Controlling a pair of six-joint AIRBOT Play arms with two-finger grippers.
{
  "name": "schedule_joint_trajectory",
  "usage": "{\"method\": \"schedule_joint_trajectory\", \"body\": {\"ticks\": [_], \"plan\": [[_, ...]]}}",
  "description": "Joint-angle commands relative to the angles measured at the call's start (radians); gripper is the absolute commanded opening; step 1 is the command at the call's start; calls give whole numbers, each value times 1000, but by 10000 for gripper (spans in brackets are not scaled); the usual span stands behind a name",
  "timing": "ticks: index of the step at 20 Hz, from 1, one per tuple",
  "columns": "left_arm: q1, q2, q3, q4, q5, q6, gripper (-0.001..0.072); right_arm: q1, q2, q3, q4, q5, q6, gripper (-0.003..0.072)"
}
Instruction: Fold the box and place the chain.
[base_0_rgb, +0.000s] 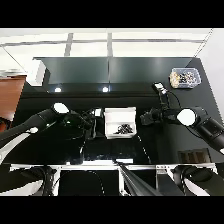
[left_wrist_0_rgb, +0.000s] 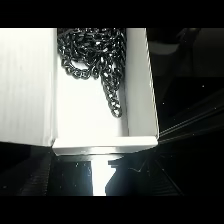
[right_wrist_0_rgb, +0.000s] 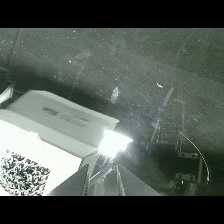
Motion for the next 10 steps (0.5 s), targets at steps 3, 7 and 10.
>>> {"method": "schedule_joint_trajectory", "body": {"ticks": [3, 7, 10], "plan": [[-4, -5, 2, -67, 8, -10, 706, 1, 0, 0, 0, -1, 0, 195], [-4, -5, 2, -71, 11, -10, 700, 1, 0, 0, 0, -6, 0, 195], [-4, -5, 2, -69, 9, -10, 688, 1, 0, 0, 0, -7, 0, 195]]}}
